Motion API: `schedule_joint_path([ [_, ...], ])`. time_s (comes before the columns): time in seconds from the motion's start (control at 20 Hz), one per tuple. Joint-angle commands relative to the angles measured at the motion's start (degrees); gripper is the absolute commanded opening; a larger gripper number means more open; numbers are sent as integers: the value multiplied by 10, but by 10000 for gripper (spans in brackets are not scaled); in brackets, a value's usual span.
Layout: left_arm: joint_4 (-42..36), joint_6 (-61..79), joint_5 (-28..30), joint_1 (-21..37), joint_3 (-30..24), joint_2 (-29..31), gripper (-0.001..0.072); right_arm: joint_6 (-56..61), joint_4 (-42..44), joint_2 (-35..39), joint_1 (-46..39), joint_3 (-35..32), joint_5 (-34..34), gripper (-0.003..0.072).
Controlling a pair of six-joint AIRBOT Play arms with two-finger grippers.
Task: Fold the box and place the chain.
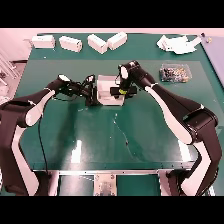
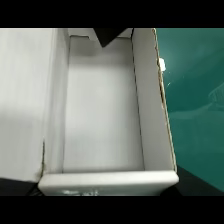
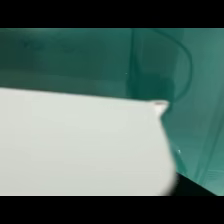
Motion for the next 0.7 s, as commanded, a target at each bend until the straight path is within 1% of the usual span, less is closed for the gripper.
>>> schedule_joint_path([
  [0.0,0,0,2,1,0,0,378,1,-19,17,-6,6,8,513],
  [0.1,0,0,2,1,0,0,378,-5,-19,35,-9,12,8,513],
  [0.25,0,0,2,1,0,0,378,-30,-19,79,-10,23,7,512],
  [0.45,0,0,2,1,0,0,378,-109,-20,150,-20,33,-13,512],
  [0.5,0,0,2,1,0,0,378,-132,-27,165,-27,33,-19,506],
  [0.6,0,0,2,1,0,0,378,-155,-56,184,-53,33,-24,451],
  [0.65,0,0,2,1,0,0,378,-158,-75,186,-73,33,-28,439],
])
